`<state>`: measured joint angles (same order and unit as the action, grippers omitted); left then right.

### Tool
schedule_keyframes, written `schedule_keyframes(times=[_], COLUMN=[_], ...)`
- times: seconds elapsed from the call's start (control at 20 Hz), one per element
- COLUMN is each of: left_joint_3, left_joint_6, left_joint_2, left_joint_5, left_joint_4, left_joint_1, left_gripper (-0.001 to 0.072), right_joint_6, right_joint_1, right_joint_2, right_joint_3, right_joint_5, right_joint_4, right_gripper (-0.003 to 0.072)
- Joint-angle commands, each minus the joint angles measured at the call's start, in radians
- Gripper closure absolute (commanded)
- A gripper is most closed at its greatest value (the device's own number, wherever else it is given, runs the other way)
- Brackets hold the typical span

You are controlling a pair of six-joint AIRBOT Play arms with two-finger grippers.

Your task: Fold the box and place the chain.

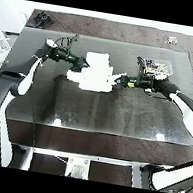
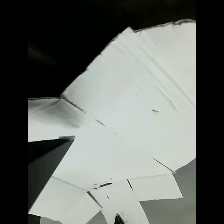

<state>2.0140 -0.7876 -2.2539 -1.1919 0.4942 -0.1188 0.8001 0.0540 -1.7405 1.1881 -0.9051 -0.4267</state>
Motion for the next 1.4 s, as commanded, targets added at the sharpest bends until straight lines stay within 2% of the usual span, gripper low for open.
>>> schedule_keyframes(times=[0.0,0.05,0.15,0.25,0.35,0.85,0.9,0.95,1.15,1.35], left_joint_3=[0.000,0.000,0.001,0.000,0.000,0.000,0.000,0.000,0.000,0.000], left_joint_6=[0.012,0.012,0.011,0.015,0.027,0.039,0.038,0.038,0.045,0.077], left_joint_2=[-0.002,-0.002,-0.010,-0.022,-0.023,-0.023,-0.023,-0.023,-0.023,-0.023], left_joint_5=[-0.002,-0.005,-0.028,-0.047,-0.048,-0.047,-0.047,-0.047,-0.067,-0.070], left_joint_4=[-0.013,-0.013,-0.014,-0.015,-0.026,-0.065,-0.065,-0.065,-0.065,-0.084], left_joint_1=[0.000,0.001,0.000,0.000,0.000,0.000,0.000,0.000,0.000,0.000], left_gripper=[0.0240,0.0241,0.0310,0.0312,0.0358,0.0361,0.0454,0.0471,0.0660,0.0689], right_joint_6=[0.000,0.000,0.000,0.000,0.000,0.000,0.000,0.000,-0.001,0.000], right_joint_1=[0.000,0.000,0.000,0.000,0.000,0.000,0.000,0.000,0.000,0.000], right_joint_2=[0.001,0.001,0.001,0.001,0.001,0.001,0.001,0.001,0.001,0.001], right_joint_3=[0.000,0.000,0.000,0.000,0.000,0.000,0.000,0.000,0.000,0.000], right_joint_5=[0.000,0.000,0.000,0.000,0.000,0.000,0.000,0.000,0.000,-0.001], right_joint_4=[0.000,0.000,0.000,0.000,0.000,0.000,0.000,0.000,0.000,0.000], right_gripper=[0.0681,0.0681,0.0681,0.0681,0.0680,0.0681,0.0681,0.0681,0.0681,0.0679])
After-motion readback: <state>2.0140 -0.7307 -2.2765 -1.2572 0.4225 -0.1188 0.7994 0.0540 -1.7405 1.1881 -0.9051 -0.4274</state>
